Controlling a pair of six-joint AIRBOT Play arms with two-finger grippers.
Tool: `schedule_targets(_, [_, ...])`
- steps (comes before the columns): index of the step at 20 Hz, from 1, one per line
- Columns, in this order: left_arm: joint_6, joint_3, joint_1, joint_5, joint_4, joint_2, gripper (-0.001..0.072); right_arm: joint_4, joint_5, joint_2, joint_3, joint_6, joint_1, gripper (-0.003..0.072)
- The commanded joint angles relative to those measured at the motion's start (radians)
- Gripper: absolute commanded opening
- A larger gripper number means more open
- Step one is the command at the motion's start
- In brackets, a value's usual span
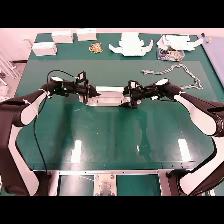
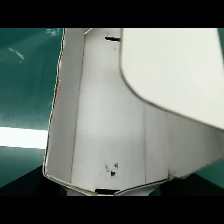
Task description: Fold the box and place the chain.
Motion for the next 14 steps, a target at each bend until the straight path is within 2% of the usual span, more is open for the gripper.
schedule_targets(1, [0.0,0.0,0.0,0.002,-0.001,-0.001,0.002,0.015,0.003,-0.013,0.013,0.001,0.003,0.0687])
schedule_targets(14, [0.0,0.0,0.0,0.001,-0.001,-0.001,0.002,0.003,0.006,-0.057,0.056,0.037,0.031,0.0687])
